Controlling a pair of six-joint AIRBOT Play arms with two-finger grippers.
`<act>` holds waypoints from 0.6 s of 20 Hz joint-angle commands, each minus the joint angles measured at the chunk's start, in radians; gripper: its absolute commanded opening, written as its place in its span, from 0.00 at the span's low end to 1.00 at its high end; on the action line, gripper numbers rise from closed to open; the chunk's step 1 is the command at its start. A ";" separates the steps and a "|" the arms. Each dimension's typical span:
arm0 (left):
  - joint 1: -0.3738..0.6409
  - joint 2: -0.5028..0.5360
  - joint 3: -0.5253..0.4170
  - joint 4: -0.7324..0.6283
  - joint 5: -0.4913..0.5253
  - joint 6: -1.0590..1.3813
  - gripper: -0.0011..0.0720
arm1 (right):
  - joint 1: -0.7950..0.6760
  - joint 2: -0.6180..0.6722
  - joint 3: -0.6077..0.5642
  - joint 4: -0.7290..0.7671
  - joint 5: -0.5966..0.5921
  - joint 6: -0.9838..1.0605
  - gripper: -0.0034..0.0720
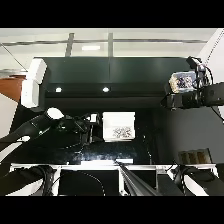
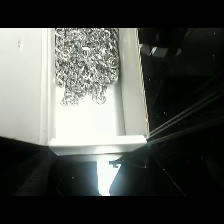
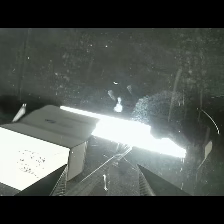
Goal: Fold the box and place the chain.
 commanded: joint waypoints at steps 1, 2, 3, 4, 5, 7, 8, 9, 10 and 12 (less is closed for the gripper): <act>-0.011 0.000 0.000 -0.054 0.026 -0.009 0.98 | 0.001 0.000 0.000 0.000 0.000 0.000 0.71; -0.010 -0.001 0.000 -0.051 0.031 -0.025 0.98 | 0.001 0.000 0.000 0.000 0.000 0.000 0.71; -0.010 -0.001 0.000 -0.051 0.037 -0.029 0.98 | 0.001 0.000 0.000 0.000 0.000 0.000 0.71; -0.010 -0.001 0.000 -0.051 0.037 -0.029 0.98 | 0.001 0.000 0.000 0.000 0.000 0.000 0.71; -0.011 -0.001 0.000 -0.051 0.037 -0.029 0.98 | 0.001 0.000 0.000 0.000 0.000 0.000 0.71; -0.010 -0.003 0.000 -0.051 0.039 -0.029 0.98 | 0.001 0.000 0.000 0.000 0.000 0.000 0.71; -0.011 -0.006 0.000 -0.051 0.042 -0.029 0.98 | 0.001 0.000 0.000 0.000 0.000 0.000 0.71; -0.011 -0.012 0.000 -0.051 0.045 -0.028 0.98 | 0.001 0.000 0.000 0.000 0.000 0.000 0.71; -0.011 -0.019 0.000 -0.052 0.046 -0.024 0.98 | 0.001 0.000 0.000 0.000 0.000 0.000 0.71; -0.012 -0.022 0.001 -0.057 0.048 -0.023 0.98 | 0.001 0.000 0.000 0.000 0.000 0.000 0.71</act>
